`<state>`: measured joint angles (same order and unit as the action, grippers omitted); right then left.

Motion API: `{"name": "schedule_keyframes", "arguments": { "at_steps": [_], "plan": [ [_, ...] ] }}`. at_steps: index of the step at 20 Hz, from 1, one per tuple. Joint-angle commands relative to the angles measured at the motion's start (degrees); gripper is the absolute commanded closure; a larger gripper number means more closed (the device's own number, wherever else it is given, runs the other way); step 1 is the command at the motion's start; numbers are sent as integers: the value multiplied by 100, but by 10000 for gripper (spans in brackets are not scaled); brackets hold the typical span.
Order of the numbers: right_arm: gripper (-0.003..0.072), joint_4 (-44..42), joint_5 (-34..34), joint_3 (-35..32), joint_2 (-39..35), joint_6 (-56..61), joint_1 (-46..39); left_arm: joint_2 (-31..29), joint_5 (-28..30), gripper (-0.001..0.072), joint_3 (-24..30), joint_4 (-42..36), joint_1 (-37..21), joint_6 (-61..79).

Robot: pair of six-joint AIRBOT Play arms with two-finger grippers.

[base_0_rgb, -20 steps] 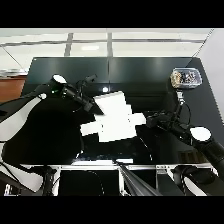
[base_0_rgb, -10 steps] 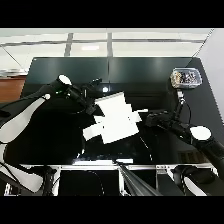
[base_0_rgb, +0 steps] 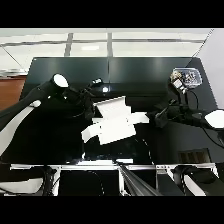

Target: Fold the box and place the chain.

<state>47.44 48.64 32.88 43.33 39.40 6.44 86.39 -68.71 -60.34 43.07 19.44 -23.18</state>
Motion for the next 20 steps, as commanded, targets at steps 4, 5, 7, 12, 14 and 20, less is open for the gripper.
{"name": "schedule_keyframes", "arguments": {
  "at_steps": [4, 5, 7, 12, 14, 20],
  "plan": [
    [-22, 297, 422, 151, 7, -4, -35, -562, 1845, 684, 634, 1534, 833, 1126],
    [-22, 319, 407, 114, 13, -157, 39, -560, 1943, 684, 704, 1440, 916, 1309],
    [-22, 313, 297, -35, 85, -752, 271, -551, 2070, 683, 841, 1300, 973, 1453],
    [-23, 295, -420, -463, 520, -1786, 1158, -544, 2011, 682, 949, 1189, 951, 1449],
    [-24, 262, -413, -463, 791, -2124, 1469, -544, 2011, 681, 949, 1193, 946, 1449],
    [-23, -308, -365, -463, 1403, -4041, 1810, -544, 2009, 681, 949, 1193, 949, 1449]
  ]
}}
